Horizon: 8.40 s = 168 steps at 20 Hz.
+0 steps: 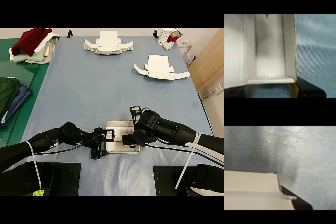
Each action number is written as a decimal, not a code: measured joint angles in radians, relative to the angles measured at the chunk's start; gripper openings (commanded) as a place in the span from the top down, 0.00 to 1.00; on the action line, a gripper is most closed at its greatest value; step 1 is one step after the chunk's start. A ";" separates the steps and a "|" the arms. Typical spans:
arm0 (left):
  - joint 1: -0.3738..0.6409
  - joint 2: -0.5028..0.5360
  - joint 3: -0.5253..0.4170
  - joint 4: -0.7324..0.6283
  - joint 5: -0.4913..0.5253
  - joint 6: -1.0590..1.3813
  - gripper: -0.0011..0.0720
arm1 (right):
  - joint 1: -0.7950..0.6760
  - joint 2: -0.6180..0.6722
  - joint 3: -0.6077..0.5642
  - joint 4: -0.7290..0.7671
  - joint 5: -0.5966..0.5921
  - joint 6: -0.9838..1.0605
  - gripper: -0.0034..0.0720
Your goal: Fold the box.
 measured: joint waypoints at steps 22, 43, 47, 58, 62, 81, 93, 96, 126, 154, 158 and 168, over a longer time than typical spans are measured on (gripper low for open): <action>0.000 0.000 0.000 0.000 0.000 -0.001 0.29 | -0.282 0.196 0.087 -0.140 -0.253 -0.134 0.95; 0.000 0.000 0.000 0.000 -0.001 -0.001 0.29 | -0.549 -0.147 0.043 1.022 -0.222 -1.446 0.95; 0.000 0.000 0.000 0.000 -0.001 -0.001 0.29 | -0.413 0.017 -0.071 0.976 0.012 -1.538 0.95; 0.000 0.000 0.000 0.000 0.000 -0.001 0.29 | -0.037 0.376 -0.359 0.724 0.626 -1.592 0.92; 0.000 0.000 0.000 0.000 0.000 -0.001 0.29 | 0.008 0.401 -0.375 0.648 0.670 -1.621 0.64; 0.000 0.000 0.000 -0.001 0.000 -0.003 0.29 | 0.026 0.486 -0.422 0.278 0.618 -1.718 0.42; 0.001 0.000 0.000 0.000 -0.002 0.000 0.29 | 0.029 0.551 -0.424 0.260 0.625 -1.719 0.36; 0.001 0.000 0.000 0.000 -0.002 0.000 0.29 | 0.029 0.559 -0.418 0.249 0.633 -1.719 0.36; 0.001 0.000 0.000 -0.001 0.001 -0.002 0.29 | 0.031 0.475 -0.406 0.294 0.634 -1.767 0.37; 0.001 0.000 0.000 -0.001 0.000 -0.002 0.29 | 0.029 0.519 -0.399 0.206 0.684 -1.755 0.53; 0.001 0.000 0.000 -0.001 0.002 -0.002 0.29 | 0.030 0.483 -0.399 0.225 0.679 -1.749 0.58; 0.001 0.000 0.000 0.000 -0.003 0.000 0.29 | 0.029 0.472 -0.398 0.280 0.647 -1.749 0.54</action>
